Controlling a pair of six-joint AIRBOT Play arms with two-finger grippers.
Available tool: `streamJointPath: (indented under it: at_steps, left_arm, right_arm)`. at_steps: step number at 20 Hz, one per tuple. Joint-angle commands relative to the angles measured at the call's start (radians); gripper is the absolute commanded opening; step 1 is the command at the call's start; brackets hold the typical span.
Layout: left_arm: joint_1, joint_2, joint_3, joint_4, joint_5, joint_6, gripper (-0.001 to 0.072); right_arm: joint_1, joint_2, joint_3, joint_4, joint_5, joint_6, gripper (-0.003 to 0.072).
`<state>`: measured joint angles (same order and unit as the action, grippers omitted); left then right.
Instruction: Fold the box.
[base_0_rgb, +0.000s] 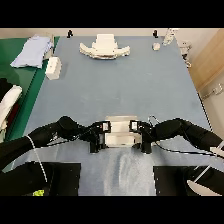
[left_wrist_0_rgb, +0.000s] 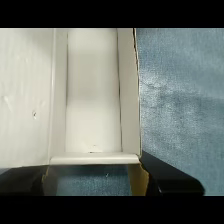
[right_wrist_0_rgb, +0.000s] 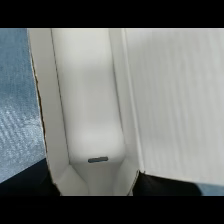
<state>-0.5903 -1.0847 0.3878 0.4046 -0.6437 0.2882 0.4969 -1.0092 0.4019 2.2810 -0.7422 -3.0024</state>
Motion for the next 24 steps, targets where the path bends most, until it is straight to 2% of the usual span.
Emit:
streamJointPath:
  at_steps: [1,22,23,24]
  left_arm:
    - [0.000,0.000,0.000,0.000,0.002,-0.001,0.0474]
    - [0.000,0.000,0.000,0.000,0.001,-0.001,0.0474]
    - [0.000,0.000,0.000,0.000,0.002,-0.001,0.0474]
    - [0.000,0.000,0.000,0.000,0.001,-0.001,0.0474]
  right_arm:
    - [-0.001,0.000,0.000,0.000,0.000,0.000,0.0529]
    - [-0.001,0.000,0.000,0.001,0.000,0.001,0.0531]
    - [-0.001,0.000,0.000,-0.002,0.000,0.003,0.0552]
    - [-0.001,0.001,0.000,-0.024,0.001,0.016,0.0720]
